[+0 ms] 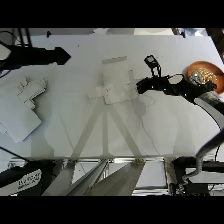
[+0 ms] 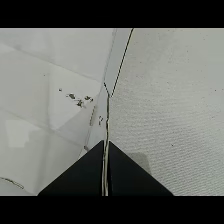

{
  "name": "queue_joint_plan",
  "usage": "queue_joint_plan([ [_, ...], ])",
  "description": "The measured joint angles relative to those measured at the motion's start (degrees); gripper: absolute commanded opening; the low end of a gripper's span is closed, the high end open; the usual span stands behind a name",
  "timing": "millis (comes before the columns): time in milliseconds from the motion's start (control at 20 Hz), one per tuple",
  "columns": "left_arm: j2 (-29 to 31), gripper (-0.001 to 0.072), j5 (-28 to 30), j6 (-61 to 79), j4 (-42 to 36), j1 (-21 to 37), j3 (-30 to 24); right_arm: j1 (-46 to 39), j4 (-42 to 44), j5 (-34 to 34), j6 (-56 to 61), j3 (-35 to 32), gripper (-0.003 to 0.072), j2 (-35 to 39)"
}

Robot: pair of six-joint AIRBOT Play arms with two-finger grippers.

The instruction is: Fold the box and place the chain.

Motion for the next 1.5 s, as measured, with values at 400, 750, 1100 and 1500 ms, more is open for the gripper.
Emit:
queue_joint_plan([
  [400, -15.74, 0.0698, -1.66, 13.62, -12.26, -5.60, 1.95, 0.00, 0.00, -0.09, 0.00, 0.00, 0.0019, 0.00],
  [750, -27.93, 0.0698, -5.81, 21.86, -16.50, -8.79, 13.94, 0.00, 0.00, -0.11, 0.00, 0.00, 0.0019, 0.00],
  [1100, -34.21, 0.0697, -6.27, 23.06, -17.99, -10.97, 20.22, 0.00, 0.00, -0.11, 0.00, 0.00, 0.0019, 0.00],
  [1500, -35.71, 0.0554, -8.72, 26.53, -18.47, -12.20, 21.03, 0.00, 0.00, -0.11, 0.00, 0.00, 0.0019, 0.00],
])
